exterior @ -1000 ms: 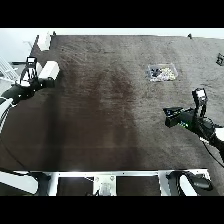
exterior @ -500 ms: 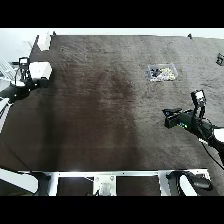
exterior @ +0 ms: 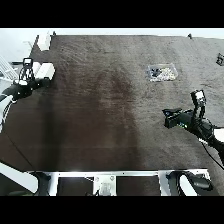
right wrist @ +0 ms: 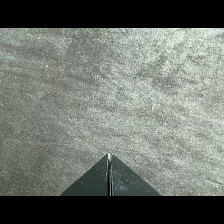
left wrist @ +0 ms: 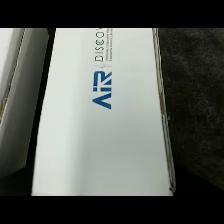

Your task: Fold the box and place the chain.

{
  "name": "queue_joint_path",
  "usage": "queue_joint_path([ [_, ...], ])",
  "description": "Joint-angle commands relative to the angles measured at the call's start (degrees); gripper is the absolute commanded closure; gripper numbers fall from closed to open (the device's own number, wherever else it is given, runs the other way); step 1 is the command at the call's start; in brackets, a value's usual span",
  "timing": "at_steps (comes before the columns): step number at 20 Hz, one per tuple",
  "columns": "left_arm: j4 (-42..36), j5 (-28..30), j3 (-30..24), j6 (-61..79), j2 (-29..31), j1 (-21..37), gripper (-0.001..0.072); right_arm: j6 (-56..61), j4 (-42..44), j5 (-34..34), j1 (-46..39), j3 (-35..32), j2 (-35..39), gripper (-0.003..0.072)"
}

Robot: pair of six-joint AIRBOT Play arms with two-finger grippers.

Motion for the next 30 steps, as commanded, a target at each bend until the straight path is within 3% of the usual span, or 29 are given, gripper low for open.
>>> queue_joint_path([
  [1,0.2,0.4,0.2,0.8,-0.3,0.0,-0.0008,0.0,0.0,0.0,0.0,0.0,0.0,0.0673],
  [4,2.1,-0.3,0.2,1.3,-0.1,0.1,-0.0011,0.0,0.0,0.0,0.0,0.0,0.0,0.0467],
  [6,5.0,-2.3,0.2,1.1,1.3,0.1,-0.0011,0.0,0.0,-0.1,0.0,0.0,0.0,0.0438],
  [8,7.4,-3.6,0.2,0.9,4.0,0.2,-0.0011,0.0,-0.1,-0.2,0.0,0.0,0.0,0.0314],
  [10,8.2,-7.6,0.2,0.7,7.8,1.0,-0.001,0.0,-0.1,-0.2,0.0,0.0,0.0,0.0252],
  [13,9.8,-17.8,0.2,-3.2,14.3,3.3,0.0007,0.0,-0.1,-0.2,0.0,0.0,0.0,0.0256],
  [14,9.7,-22.5,0.2,-4.3,16.6,4.0,0.0214,0.0,0.0,-0.1,0.0,0.0,0.1,0.0335],
  [15,9.7,-27.7,0.2,-4.3,18.7,4.5,0.0597,0.0,0.0,-0.1,0.0,0.2,0.1,0.0513],
  [16,9.1,-32.7,0.2,-3.3,21.1,4.5,0.0689,0.0,0.0,-0.1,0.0,0.3,0.2,0.0578],
  [18,5.7,-38.5,-0.4,-1.6,26.1,3.5,0.0692,0.0,0.0,-0.2,0.0,0.5,1.8,0.0673],
  [20,1.7,-36.9,-3.6,0.6,33.6,0.9,0.0693,0.2,0.0,-0.2,0.0,0.6,4.9,0.0673],
  [26,0.8,-19.8,-21.2,4.5,56.5,-12.3,0.0693,4.1,0.0,-0.8,0.0,0.2,18.4,0.0675],
  [30,-1.1,-11.5,-37.3,5.5,67.9,-18.7,0.0693,5.7,-0.1,-0.8,0.0,-2.3,24.8,0.0674],
])
